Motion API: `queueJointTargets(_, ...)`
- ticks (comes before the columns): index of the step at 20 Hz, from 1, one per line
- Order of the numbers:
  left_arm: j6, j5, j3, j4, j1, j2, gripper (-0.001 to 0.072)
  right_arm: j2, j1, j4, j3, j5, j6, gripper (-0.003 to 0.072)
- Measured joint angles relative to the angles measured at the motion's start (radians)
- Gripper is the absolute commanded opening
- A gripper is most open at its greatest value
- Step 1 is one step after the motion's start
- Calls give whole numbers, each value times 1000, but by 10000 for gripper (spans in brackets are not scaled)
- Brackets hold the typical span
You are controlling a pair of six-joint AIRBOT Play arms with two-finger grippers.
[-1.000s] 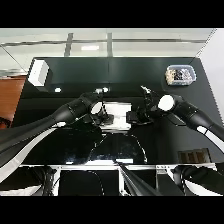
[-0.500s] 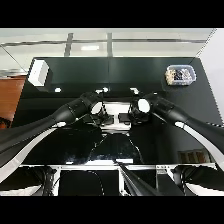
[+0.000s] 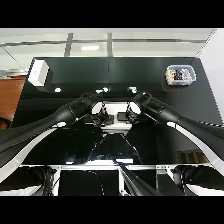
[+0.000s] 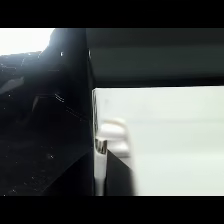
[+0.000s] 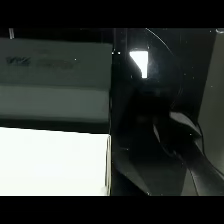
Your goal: Fold the box and place the chain.
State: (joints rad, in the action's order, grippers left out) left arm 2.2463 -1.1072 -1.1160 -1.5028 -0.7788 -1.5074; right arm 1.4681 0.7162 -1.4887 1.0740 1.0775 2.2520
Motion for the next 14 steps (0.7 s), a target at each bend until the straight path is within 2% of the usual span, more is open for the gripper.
queueJointTargets(2, 0, -3, 0, -3, 0, 0, 25, 0, 1, -3, 2, 0, 6, 198)
queueJointTargets(3, 0, -3, 0, -2, 0, 0, 25, 1, 2, -3, 2, 2, 8, 13)
queueJointTargets(6, 4, -2, 0, 4, 0, 0, 25, 1, 2, -4, 2, 2, 20, 17)
queueJointTargets(7, 4, -1, 0, 3, 0, 0, 25, 1, 2, -3, 2, 2, 20, 154)
queueJointTargets(8, 0, 0, 0, 1, 0, 0, 25, 1, 2, -3, 3, 6, 17, 391)
queueJointTargets(9, 0, -2, 0, 0, 0, 0, 25, 1, 2, -1, 8, 10, 16, 431)
queueJointTargets(14, 1, -1, 0, 0, 0, 0, 25, -61, 1, -1, 66, 100, -58, 430)
